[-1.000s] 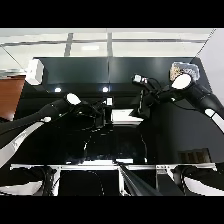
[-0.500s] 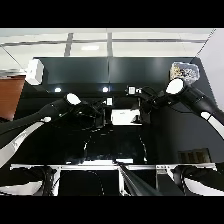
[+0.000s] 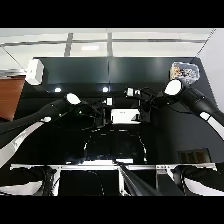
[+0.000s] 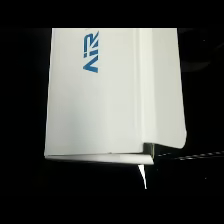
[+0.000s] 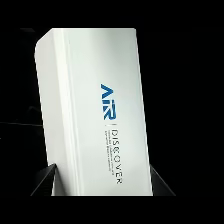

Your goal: Fold the box and place the chain.

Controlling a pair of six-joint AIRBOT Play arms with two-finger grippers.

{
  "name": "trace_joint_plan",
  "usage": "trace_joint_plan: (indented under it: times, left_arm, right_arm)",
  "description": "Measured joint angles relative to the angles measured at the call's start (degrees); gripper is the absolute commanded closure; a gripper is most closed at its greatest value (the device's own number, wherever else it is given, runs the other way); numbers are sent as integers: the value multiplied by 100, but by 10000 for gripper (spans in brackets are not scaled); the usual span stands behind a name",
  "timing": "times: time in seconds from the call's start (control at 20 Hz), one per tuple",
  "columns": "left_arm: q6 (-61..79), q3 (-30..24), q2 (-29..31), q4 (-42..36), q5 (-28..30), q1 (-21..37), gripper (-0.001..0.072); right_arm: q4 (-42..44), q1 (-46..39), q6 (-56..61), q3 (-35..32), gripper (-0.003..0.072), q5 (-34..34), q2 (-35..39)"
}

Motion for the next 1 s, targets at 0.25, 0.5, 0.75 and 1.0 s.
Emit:
trace_joint_plan:
  times: [0.25, 0.5, 0.75, 1.0]
  left_arm:
    - [2, 4, 0, 70, 7, -42, 379]
    - [9, 7, 0, 105, 2, -48, 379]
    - [15, 7, 0, 122, -11, -48, 380]
    - [13, 7, 0, 122, -17, -52, 379]
  right_arm:
    - [0, 0, 0, 0, 126, -39, 79]
    - [160, 0, 68, 11, 223, 61, 101]
    - [229, 0, 232, 11, 483, 149, 105]
    - [223, 2, 284, 11, 484, 177, 107]
